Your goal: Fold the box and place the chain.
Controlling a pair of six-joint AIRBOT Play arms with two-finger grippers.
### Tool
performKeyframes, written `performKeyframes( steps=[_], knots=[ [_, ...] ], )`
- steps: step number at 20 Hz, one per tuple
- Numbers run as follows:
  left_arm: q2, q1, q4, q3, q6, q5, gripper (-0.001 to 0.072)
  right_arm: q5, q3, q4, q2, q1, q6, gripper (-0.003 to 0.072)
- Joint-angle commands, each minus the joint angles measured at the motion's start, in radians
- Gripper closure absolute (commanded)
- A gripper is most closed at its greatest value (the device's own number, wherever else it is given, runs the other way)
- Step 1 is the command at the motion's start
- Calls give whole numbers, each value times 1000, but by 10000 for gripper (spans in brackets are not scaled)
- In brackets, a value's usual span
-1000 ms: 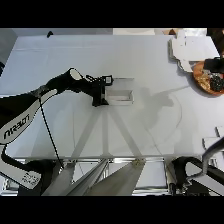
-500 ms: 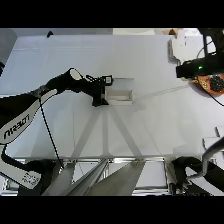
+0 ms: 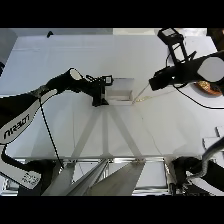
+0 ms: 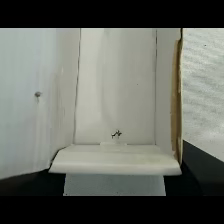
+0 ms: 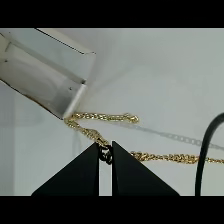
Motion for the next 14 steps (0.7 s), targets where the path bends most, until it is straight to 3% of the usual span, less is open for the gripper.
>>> performKeyframes(
  steps=[1, 7, 14],
  knots=[
    [0, -1, 0, 0, 0, 0, 496, -91, 0, 41, -49, 75, 3, 670],
    [0, 0, 0, 0, 0, 0, 496, -286, 0, 133, -206, 142, 11, 670],
    [0, -1, 0, 0, 0, 0, 496, -301, -1, 141, -365, 156, 87, 670]
  ],
)
